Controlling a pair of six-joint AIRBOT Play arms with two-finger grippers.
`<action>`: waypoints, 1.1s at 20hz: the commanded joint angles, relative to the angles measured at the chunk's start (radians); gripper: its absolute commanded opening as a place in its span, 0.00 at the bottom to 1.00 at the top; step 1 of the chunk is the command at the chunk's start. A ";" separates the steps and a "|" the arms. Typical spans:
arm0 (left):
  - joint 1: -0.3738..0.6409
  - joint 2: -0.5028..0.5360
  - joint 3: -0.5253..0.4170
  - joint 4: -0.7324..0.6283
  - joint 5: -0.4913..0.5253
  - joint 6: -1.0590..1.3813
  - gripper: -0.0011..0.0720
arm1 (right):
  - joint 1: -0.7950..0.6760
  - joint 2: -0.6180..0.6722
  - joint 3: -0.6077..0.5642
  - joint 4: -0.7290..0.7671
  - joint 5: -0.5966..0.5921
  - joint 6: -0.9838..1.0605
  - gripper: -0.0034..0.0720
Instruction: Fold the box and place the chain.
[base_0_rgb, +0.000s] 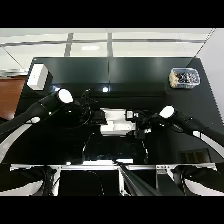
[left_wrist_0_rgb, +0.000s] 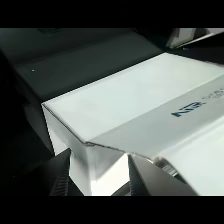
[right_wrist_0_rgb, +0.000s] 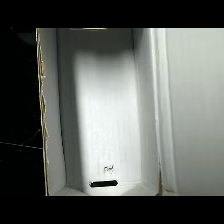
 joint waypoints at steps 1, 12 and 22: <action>-0.004 0.000 0.000 0.065 0.006 -0.045 0.57 | 0.000 -0.001 0.000 0.002 0.000 0.001 0.29; -0.072 -0.002 0.039 0.263 0.007 -0.210 0.57 | 0.000 -0.001 0.000 0.002 0.000 0.001 0.29; -0.294 -0.111 0.208 0.576 -0.121 -0.653 0.48 | 0.000 -0.001 0.000 0.005 0.000 0.001 0.29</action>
